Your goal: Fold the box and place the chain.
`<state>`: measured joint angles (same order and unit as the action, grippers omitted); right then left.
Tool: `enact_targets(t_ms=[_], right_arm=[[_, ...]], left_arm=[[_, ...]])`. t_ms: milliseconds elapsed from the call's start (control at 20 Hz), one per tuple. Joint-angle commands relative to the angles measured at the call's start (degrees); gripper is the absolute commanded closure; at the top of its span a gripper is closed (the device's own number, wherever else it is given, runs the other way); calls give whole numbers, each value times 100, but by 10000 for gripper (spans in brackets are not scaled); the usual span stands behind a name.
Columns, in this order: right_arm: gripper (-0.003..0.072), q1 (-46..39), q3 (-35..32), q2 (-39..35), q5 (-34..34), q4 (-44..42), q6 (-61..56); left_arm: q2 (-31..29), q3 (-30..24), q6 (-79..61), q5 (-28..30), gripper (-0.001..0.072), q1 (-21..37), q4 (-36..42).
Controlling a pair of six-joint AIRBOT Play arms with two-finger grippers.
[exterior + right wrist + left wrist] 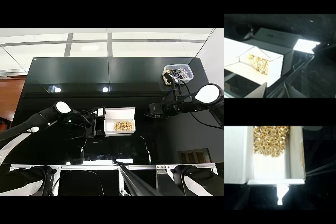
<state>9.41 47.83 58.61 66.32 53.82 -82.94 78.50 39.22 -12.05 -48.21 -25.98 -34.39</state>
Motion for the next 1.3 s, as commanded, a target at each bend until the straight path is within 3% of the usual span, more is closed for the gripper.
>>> enact_targets(t_ms=[0, 550, 600, 700, 750, 1000, 1250], right_arm=[[442, 0, -2, -2, -20, -2, 2], [441, 0, -2, -2, -20, -2, 2], [441, 0, -2, -2, -59, -2, 2], [442, 0, -2, -2, -107, -2, 2], [441, 0, -2, -2, -107, 0, 2], [441, 0, 0, -2, -422, 0, 2], [441, 0, 0, 0, -1954, -98, 2]], left_arm=[[4, 4, 31, 26, -2, -63, 94], [7, 4, 142, 535, 4, -308, 203], [7, 7, 142, 542, 53, -306, 205], [7, 7, 142, 538, 272, -308, 205], [7, 7, 142, 540, 319, -308, 205], [7, 7, 142, 564, 320, -306, 205], [7, 7, 142, 564, 320, -306, 205]])
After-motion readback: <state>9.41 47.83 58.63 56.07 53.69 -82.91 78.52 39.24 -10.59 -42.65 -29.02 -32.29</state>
